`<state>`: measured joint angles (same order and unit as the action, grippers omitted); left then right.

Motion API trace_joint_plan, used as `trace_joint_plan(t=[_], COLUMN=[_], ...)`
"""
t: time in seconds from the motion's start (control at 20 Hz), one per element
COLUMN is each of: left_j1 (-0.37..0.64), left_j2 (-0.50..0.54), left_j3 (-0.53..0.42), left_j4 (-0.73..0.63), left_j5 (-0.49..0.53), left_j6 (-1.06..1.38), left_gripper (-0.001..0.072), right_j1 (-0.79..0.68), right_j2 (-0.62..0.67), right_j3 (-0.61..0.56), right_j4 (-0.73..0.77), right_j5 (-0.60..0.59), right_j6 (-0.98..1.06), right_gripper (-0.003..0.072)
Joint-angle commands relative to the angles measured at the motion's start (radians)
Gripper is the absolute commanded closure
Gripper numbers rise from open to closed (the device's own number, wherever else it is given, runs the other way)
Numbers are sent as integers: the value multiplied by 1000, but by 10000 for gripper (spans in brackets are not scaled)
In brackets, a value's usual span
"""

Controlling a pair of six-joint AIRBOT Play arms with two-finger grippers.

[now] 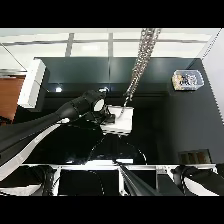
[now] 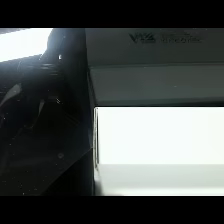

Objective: Fold the box and place the chain.

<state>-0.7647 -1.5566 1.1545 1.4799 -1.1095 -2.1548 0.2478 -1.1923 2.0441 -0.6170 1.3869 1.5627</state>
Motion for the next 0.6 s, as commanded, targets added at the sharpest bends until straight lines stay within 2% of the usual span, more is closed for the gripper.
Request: trace_joint_plan(t=[0.0,0.25,0.55], left_j1=[0,0,0], left_j2=[0,0,0], left_j3=[0,0,0], left_j4=[0,0,0], left_j5=[0,0,0], left_j6=[0,0,0], left_gripper=[683,683,683], right_j1=[23,55,94], right_j2=[-17,-17,-17], right_j3=[-23,-111,-120], right_j4=[-41,-162,-323], right_j5=[16,111,275], right_j6=[1,16,28], right_gripper=[677,677,677])
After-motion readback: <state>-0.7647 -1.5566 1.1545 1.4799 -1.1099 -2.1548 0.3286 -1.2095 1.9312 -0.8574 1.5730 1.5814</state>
